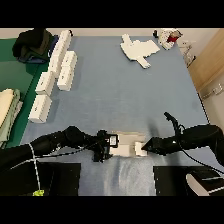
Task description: Fold the box.
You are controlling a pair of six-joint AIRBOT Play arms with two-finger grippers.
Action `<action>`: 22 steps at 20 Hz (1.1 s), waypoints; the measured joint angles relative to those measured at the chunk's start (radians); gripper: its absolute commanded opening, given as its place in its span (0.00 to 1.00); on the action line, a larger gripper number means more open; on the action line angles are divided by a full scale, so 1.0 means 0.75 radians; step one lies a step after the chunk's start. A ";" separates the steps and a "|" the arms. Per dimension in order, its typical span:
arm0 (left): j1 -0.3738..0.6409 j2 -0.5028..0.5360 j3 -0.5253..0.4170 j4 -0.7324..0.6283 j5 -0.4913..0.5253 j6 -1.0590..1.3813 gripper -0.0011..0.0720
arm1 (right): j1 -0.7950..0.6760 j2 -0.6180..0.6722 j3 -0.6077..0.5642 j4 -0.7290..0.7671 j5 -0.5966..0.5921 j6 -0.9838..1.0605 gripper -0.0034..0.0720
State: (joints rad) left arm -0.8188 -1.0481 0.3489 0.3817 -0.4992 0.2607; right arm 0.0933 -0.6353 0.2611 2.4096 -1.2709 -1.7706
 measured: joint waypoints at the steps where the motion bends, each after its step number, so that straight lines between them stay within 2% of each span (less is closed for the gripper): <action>1: 0.000 0.000 0.000 0.000 0.000 0.000 0.57 | 0.060 0.000 0.005 -0.009 0.047 0.031 0.55; 7: 0.000 0.000 0.000 -0.001 0.000 0.000 0.57 | 0.427 -0.012 0.098 -0.276 0.255 0.425 0.55; 11: 0.000 0.000 0.000 -0.001 0.000 0.000 0.57 | 0.667 -0.107 0.197 -0.500 0.309 0.762 0.53; 15: 0.000 0.000 0.000 -0.001 0.001 0.000 0.57 | 0.906 -0.276 0.345 -0.745 0.308 1.099 0.53; 22: 0.000 0.000 0.000 0.000 -0.001 0.000 0.57 | 1.217 -0.547 0.548 -1.115 0.180 1.634 0.53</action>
